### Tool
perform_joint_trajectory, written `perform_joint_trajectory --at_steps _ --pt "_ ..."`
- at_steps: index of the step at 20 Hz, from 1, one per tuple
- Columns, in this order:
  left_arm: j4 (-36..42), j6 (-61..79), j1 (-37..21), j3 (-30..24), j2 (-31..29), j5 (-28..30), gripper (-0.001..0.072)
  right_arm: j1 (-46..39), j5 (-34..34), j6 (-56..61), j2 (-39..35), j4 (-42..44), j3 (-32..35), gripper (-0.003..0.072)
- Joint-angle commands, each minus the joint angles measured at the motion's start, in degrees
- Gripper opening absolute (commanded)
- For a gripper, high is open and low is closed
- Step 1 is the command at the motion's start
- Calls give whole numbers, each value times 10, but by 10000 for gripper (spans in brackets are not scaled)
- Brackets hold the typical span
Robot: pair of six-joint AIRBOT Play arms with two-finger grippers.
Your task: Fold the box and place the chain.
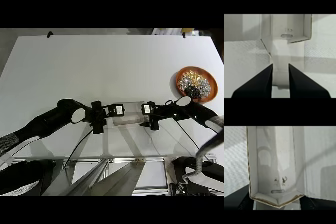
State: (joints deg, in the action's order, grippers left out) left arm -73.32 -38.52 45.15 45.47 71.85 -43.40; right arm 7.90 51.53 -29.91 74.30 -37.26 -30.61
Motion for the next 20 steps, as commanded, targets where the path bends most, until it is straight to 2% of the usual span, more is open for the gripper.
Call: perform_joint_trajectory --at_steps 1,7,10,15,16,17,20 --pt "9 57 -10 -14 7 21 233 0 0 0 0 0 0 394" --pt "133 219 -11 -13 53 50 229 0 0 0 0 0 0 394" --pt "146 221 -11 -13 56 69 208 0 0 0 0 0 0 394" --pt "163 216 -16 -13 56 49 200 0 0 0 0 0 0 394" --pt "177 217 -16 -13 56 54 182 0 0 0 0 0 0 394" --pt "190 220 -15 -13 56 64 125 0 0 0 0 0 0 394" --pt "226 223 -14 -13 56 101 132 0 0 0 0 0 0 394"
